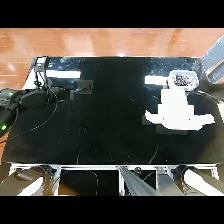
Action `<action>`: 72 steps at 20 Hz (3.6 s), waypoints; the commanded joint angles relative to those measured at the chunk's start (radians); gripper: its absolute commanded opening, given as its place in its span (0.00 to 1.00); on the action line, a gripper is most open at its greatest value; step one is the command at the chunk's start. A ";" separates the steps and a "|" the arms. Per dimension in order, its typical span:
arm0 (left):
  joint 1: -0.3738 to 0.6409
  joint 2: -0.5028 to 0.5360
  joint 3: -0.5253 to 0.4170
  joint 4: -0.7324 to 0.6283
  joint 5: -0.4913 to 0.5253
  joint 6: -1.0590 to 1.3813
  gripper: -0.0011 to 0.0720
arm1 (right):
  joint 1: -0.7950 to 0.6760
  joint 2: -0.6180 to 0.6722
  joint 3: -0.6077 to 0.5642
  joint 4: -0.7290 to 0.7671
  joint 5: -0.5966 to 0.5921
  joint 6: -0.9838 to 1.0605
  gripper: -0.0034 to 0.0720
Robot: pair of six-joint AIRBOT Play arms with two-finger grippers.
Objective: Fold the box and place the chain.
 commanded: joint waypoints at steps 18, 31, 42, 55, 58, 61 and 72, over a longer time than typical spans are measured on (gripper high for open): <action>0.000 -0.001 0.000 0.006 -0.066 0.000 0.04 | -0.485 -0.763 0.435 0.366 0.659 -0.469 0.99; 0.001 -0.001 0.000 0.008 -0.065 0.000 0.04 | -0.397 -0.770 0.365 0.280 0.698 -0.510 0.09; 0.000 -0.001 0.000 0.007 -0.063 0.000 0.04 | 0.045 -0.548 0.228 0.483 0.652 -0.516 0.09; 0.000 -0.002 -0.036 -0.066 -0.036 0.001 0.04 | 0.531 0.087 -0.367 0.528 -0.164 -0.502 0.09; 0.000 -0.014 -0.076 -0.126 -0.022 0.010 0.04 | 0.585 0.233 -0.592 0.545 -0.288 -0.505 0.09; -0.018 -0.061 -0.080 -0.224 0.054 0.114 0.04 | 0.587 0.255 -0.669 0.567 -0.291 -0.504 0.09; -0.167 -0.253 -0.079 -0.497 0.077 0.209 0.08 | 0.587 0.255 -0.681 0.567 -0.262 -0.490 0.09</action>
